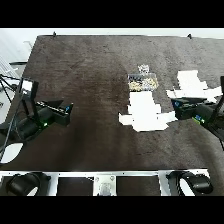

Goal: Fold the box and place the chain.

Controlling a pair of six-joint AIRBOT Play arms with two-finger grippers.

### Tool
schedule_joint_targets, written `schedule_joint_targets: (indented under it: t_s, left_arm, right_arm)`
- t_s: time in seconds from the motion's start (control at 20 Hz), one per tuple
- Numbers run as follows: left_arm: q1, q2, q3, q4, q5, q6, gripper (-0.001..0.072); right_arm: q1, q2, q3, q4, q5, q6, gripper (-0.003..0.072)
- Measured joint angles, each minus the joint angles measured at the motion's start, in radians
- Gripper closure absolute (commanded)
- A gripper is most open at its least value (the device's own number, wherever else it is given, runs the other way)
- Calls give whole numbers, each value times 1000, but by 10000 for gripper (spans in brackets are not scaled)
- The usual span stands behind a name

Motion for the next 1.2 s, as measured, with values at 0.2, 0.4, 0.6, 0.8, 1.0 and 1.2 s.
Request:
schedule_joint_targets:
  t_s: [0.2, 0.4, 0.6, 0.8, 1.0, 1.2]
  left_arm:
    - [0, 0, 0, 0, 0, 0, 219]
    - [0, 0, 0, 0, 0, 0, 219]
    - [0, 0, 0, 0, 0, 0, 219]
    - [0, 0, 0, 0, 0, 0, 218]
    - [0, 0, 0, -2, 0, 0, 219]
    - [0, 0, 0, -2, 0, 0, 219]
  right_arm:
    - [-35, -97, 67, 0, -84, -2, 160]
    - [-139, -276, 195, 5, -23, -56, 138]
    - [-302, -457, 315, 96, 132, -180, 138]
    - [-483, -587, 367, 207, 318, -317, 137]
    - [-637, -711, 382, 308, 427, -426, 137]
    - [-698, -876, 409, 398, 536, -516, 137]
